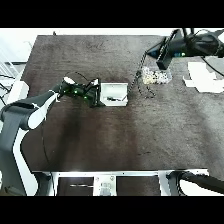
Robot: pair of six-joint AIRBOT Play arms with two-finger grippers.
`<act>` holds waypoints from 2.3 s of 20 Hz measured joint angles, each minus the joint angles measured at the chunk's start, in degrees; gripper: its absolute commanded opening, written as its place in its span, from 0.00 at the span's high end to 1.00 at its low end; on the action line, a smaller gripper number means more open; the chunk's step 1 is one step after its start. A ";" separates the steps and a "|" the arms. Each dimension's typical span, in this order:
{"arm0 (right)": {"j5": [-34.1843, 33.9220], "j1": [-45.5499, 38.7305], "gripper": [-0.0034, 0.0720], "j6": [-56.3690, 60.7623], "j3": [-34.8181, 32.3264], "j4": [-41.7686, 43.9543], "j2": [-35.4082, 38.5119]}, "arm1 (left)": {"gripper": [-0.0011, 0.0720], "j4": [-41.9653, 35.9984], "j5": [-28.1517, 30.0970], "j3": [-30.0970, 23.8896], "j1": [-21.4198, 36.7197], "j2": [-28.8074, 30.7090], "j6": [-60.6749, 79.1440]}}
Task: Fold the box and place the chain.
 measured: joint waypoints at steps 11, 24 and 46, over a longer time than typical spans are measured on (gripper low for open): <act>-2.47 3.56 0.94 2.51 -2.78 1.75 1.68 | 0.43 0.00 -0.09 0.00 0.00 0.00 -0.02; -2.71 5.18 0.94 2.60 -8.37 2.89 0.35 | 0.43 0.00 -0.09 0.00 0.00 0.00 0.00; -6.60 15.06 0.94 0.76 -8.70 7.02 -17.29 | 0.43 0.02 -0.09 0.00 0.00 0.00 0.00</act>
